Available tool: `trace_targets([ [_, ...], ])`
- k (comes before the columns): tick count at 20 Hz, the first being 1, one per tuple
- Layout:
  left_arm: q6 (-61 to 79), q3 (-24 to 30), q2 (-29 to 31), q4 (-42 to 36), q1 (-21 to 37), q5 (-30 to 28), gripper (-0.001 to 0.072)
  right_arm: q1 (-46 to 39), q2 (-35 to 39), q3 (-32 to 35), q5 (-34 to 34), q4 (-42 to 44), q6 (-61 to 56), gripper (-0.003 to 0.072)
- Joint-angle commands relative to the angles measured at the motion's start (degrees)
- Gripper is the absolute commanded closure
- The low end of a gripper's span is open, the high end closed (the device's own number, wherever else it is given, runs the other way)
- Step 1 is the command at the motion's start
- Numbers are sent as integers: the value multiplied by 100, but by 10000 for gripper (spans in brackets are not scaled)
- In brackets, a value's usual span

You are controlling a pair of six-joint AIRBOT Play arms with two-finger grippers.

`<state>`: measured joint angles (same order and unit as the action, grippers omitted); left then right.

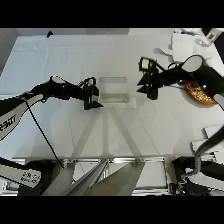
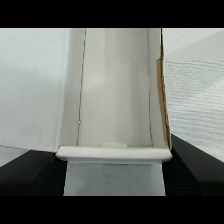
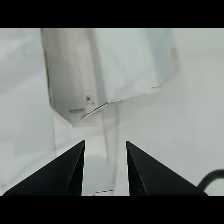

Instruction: Fold the box and place the chain.

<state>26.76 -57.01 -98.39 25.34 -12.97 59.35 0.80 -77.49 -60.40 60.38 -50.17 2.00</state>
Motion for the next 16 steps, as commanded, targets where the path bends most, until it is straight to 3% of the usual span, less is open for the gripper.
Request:
trace_targets([
  [1, 0, -2, 0, 0, 2, 2, 554, 68, -396, 291, -94, 350, 1276, 390],
  [9, 0, -2, 0, -2, 2, 0, 554, 367, -1274, 291, -632, 691, 1526, 389],
  [14, 0, -2, 0, 0, 2, 0, 554, 498, -1388, 291, -946, 1034, 1523, 397],
  [16, 0, -2, 0, 0, 2, 0, 554, 533, -1388, 291, -1032, 1239, 1523, 435],
])
